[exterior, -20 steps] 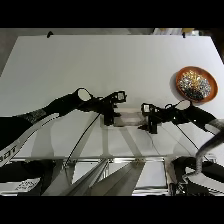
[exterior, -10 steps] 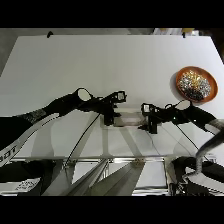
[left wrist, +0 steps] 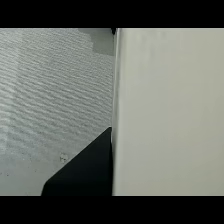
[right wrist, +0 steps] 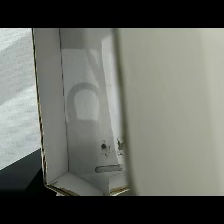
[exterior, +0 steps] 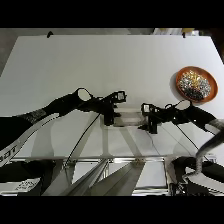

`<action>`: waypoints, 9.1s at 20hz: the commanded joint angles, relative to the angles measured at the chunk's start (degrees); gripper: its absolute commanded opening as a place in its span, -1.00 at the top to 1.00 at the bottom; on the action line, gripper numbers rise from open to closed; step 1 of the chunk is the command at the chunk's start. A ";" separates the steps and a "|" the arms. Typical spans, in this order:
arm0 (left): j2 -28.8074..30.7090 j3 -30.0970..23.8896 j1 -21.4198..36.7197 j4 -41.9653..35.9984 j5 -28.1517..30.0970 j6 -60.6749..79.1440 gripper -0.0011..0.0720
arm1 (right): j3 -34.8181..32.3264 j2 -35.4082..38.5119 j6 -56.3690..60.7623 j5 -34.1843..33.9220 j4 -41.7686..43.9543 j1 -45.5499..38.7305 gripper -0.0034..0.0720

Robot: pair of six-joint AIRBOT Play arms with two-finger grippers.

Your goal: Fold the box and place the chain.

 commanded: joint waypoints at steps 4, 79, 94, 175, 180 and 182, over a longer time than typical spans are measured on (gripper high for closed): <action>0.04 0.00 -0.02 -0.04 -0.42 0.02 0.94 | -0.04 -0.02 0.04 0.00 0.04 0.00 -0.23; 11.54 -5.11 0.70 33.46 -5.99 -14.91 -0.26 | -0.04 -0.02 0.04 0.00 -0.04 0.00 -0.23; 9.29 -5.11 -3.15 22.27 -2.95 -4.70 0.12 | -0.04 -0.02 0.04 -0.02 -0.04 0.00 -0.23; 12.90 -6.27 -3.52 18.21 -0.13 -93.00 0.20 | -0.04 -0.02 0.04 -0.02 -0.02 0.00 -0.23; 11.41 -2.21 -6.97 28.15 -0.90 -105.42 0.20 | -0.04 -0.02 0.04 -0.02 -0.04 0.00 -0.23; 10.71 -1.22 -8.39 31.19 -1.90 -109.50 0.20 | -0.04 -0.02 0.04 0.00 -0.04 0.00 -0.23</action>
